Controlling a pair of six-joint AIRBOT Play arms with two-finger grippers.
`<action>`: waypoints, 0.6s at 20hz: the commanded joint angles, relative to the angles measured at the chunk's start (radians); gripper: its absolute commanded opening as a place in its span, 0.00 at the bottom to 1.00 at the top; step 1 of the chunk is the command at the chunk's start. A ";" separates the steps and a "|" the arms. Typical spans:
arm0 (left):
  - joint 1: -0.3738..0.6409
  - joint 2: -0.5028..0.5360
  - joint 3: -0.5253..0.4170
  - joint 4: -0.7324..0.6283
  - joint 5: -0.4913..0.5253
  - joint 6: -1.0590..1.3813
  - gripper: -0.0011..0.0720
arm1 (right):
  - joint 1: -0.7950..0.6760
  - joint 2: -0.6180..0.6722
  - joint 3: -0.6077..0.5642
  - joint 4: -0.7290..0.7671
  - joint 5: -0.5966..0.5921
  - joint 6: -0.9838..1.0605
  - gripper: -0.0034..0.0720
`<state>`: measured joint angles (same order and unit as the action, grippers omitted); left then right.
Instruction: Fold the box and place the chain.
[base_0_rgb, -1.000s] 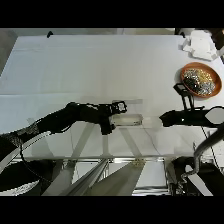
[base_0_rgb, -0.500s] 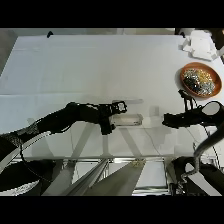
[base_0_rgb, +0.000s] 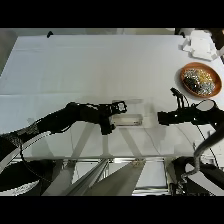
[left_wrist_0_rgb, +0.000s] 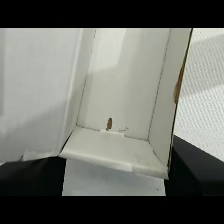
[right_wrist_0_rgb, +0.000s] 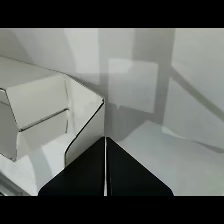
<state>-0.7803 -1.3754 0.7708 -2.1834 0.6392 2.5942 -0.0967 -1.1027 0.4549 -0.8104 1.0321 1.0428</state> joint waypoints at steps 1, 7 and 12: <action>0.000 0.000 0.001 0.000 0.000 0.000 0.56 | 0.067 -0.011 0.000 0.034 -0.037 -0.031 0.07; 0.000 0.000 0.001 0.000 0.000 0.000 0.56 | 0.182 -0.002 0.001 0.039 -0.080 -0.018 0.21; 0.000 0.000 0.001 0.000 0.000 0.000 0.56 | 0.183 0.093 0.041 0.037 -0.065 0.034 0.32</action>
<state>-0.7803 -1.3754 0.7708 -2.1830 0.6395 2.5942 0.0772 -1.0523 0.4774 -0.7773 0.9615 1.0504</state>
